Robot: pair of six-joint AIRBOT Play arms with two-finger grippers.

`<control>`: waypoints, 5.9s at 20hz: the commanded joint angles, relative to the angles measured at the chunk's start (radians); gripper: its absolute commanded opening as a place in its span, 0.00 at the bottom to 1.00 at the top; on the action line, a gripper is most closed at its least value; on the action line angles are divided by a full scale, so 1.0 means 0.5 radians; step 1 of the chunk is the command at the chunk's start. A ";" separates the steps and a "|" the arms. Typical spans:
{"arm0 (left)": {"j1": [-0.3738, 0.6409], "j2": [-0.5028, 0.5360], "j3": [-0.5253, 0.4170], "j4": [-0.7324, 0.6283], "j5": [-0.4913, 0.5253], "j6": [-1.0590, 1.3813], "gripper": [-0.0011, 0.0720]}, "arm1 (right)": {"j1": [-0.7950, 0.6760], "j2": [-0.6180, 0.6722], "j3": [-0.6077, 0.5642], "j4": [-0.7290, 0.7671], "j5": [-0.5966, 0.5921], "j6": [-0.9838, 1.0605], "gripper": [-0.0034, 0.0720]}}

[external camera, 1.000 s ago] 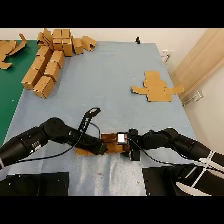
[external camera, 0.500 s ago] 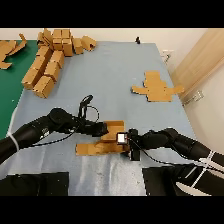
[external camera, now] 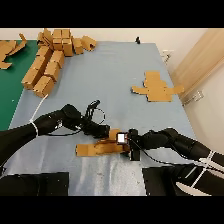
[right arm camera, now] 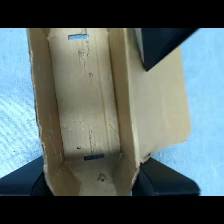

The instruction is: Fold the box.

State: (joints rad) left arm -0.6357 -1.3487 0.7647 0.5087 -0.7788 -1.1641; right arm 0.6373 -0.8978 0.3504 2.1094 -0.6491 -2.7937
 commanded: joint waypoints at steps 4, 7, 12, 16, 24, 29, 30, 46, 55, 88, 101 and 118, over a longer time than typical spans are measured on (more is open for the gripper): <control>0.106 0.024 0.134 0.275 -0.025 0.143 0.03 | 0.001 -0.001 -0.001 0.000 0.002 0.000 0.84; 0.226 0.222 0.134 0.508 0.009 0.290 0.03 | 0.001 -0.001 -0.001 0.000 0.002 0.000 0.84; 0.298 0.729 -0.110 0.571 -0.012 0.922 0.03 | 0.002 -0.001 -0.001 0.000 0.001 0.000 0.84; 0.201 1.061 -0.414 0.687 -0.015 0.977 0.03 | 0.002 -0.001 -0.001 0.000 0.002 0.000 0.84; -0.385 1.044 -0.607 1.092 0.090 1.282 0.97 | 0.002 -0.001 -0.001 0.000 0.002 0.000 0.84; -0.388 0.921 -0.603 0.972 0.275 1.289 0.97 | 0.002 -0.002 -0.001 0.000 0.002 0.000 0.84; -0.388 0.919 -0.596 0.951 0.314 1.292 0.97 | 0.002 -0.001 -0.001 0.000 0.002 0.000 0.84; -0.500 0.881 -0.593 0.912 0.490 1.319 0.56 | 0.001 -0.002 -0.001 0.000 0.004 0.000 0.84; -0.500 0.818 -0.592 0.827 0.605 1.320 0.24 | 0.001 -0.002 -0.001 0.000 0.003 0.000 0.84; -0.525 0.838 -0.588 1.112 0.490 1.453 0.29 | 0.001 -0.002 -0.001 0.000 0.003 0.000 0.84; -0.598 0.783 -0.562 0.812 0.706 1.462 0.16 | 0.002 -0.002 -0.001 0.000 0.004 0.000 0.84; -0.636 0.706 -0.562 0.642 0.856 1.452 0.61 | 0.002 -0.002 -0.001 0.000 0.003 0.000 0.84</control>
State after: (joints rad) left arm -0.9531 -0.9955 0.4835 0.8555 -0.3531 -0.4377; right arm 0.6369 -0.8982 0.3504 2.1090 -0.6464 -2.7937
